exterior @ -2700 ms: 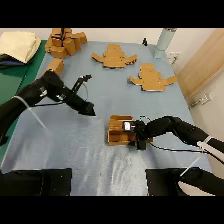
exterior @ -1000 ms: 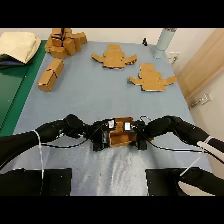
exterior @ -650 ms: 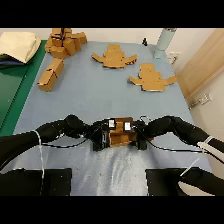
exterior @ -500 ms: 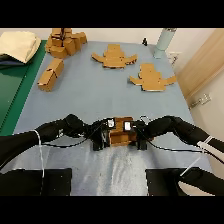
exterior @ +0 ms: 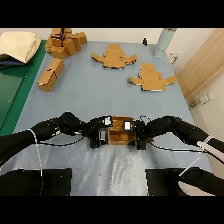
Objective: Fold the box.
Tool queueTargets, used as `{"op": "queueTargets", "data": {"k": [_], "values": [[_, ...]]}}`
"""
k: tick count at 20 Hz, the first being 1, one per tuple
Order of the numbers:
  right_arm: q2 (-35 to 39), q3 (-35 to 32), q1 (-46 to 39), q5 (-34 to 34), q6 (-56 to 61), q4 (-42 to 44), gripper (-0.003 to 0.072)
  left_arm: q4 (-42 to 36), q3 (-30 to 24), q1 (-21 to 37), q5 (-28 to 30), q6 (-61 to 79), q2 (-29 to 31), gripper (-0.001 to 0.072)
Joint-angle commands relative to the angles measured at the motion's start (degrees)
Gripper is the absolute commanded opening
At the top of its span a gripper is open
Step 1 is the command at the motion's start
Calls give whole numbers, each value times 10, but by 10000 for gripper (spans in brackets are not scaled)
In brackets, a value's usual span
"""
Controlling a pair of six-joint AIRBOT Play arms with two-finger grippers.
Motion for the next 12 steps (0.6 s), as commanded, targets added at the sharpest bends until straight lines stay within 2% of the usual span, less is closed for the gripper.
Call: {"op": "queueTargets", "data": {"k": [1, 4, 8, 12], "values": [[0, 0, 0, -1, 0, -1, 460, 3, 0, -5, -30, 0, 1, 701], [0, 0, 0, -1, 0, -1, 460, 2, 0, -22, -36, -1, 1, 701], [0, 0, 0, -1, 0, -1, 460, 1, 1, -38, 15, -61, 0, 702], [0, 0, 0, -1, 0, -1, 460, 1, 12, -39, 17, -61, -5, 702]]}}
